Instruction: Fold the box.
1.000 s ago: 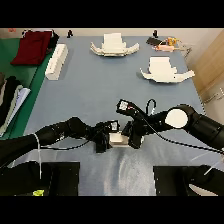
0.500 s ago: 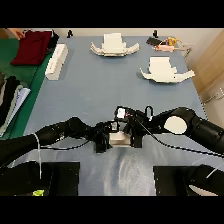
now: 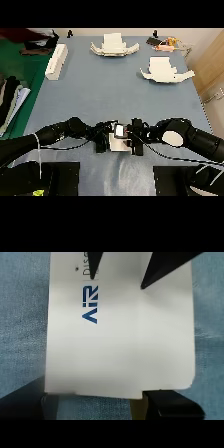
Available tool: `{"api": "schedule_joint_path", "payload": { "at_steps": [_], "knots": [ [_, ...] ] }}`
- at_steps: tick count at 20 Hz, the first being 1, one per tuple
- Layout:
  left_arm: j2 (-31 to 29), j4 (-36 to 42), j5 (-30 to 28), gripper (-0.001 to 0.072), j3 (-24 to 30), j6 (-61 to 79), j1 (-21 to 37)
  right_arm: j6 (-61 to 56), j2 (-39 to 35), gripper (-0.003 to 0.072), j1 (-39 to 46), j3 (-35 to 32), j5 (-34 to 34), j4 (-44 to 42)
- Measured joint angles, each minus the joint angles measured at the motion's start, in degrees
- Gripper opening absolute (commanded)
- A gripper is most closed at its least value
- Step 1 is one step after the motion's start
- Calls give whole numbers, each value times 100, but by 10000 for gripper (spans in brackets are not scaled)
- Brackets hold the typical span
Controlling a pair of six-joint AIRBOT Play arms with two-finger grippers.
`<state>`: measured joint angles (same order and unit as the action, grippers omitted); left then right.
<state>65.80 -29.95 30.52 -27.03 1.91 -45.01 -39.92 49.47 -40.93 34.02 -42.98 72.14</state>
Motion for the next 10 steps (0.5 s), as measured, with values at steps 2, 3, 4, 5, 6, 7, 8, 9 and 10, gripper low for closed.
{"api": "schedule_joint_path", "payload": {
  "at_steps": [2,3,4,5,6,7,8,9,10],
  "knots": [
    [0,0,0,469,0,0,0,85,-61,303,-46,-20,66,59],
    [0,0,0,468,0,0,0,107,-81,304,-59,-26,81,79],
    [0,0,0,469,0,0,0,138,-96,333,-76,-31,87,79],
    [0,0,0,469,0,0,0,151,-105,468,-101,-35,76,72],
    [0,0,0,469,0,0,0,168,-114,477,-136,-37,24,68],
    [0,0,0,468,0,0,0,186,-118,477,-175,-37,-28,57],
    [0,0,0,469,0,0,0,186,-120,477,-212,-37,-76,59],
    [0,0,0,469,0,0,0,190,-120,477,-234,-39,-98,92],
    [0,0,0,469,0,0,0,195,-120,477,-254,-42,-90,184]
  ]
}}
